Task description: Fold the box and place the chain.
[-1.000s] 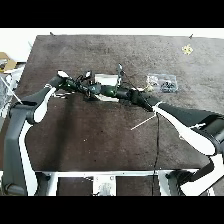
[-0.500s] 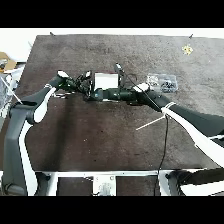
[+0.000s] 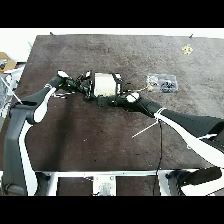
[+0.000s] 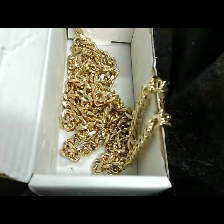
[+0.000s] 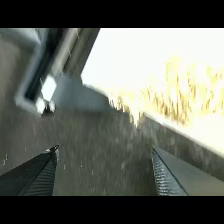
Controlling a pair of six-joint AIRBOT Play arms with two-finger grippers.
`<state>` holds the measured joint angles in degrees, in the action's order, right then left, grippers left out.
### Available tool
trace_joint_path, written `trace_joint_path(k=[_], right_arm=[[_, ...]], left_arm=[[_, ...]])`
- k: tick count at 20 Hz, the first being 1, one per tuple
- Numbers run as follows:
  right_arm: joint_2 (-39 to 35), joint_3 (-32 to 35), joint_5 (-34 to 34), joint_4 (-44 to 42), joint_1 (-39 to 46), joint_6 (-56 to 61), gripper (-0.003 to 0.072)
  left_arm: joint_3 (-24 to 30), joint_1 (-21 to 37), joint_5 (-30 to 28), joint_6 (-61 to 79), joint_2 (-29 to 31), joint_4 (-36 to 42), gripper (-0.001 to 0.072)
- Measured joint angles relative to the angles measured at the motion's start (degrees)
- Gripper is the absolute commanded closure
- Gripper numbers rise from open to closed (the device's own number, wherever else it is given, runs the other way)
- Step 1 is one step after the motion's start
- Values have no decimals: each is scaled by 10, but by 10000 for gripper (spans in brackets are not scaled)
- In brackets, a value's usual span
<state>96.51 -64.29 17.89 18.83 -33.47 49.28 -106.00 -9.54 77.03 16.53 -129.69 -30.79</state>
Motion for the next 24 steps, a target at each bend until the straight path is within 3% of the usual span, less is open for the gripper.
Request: trace_joint_path(k=[24], right_arm=[[30, -59, -40, -38, -30, -1, 37]], left_arm=[[0, 0, 0, 0, 0, 0, 294]])
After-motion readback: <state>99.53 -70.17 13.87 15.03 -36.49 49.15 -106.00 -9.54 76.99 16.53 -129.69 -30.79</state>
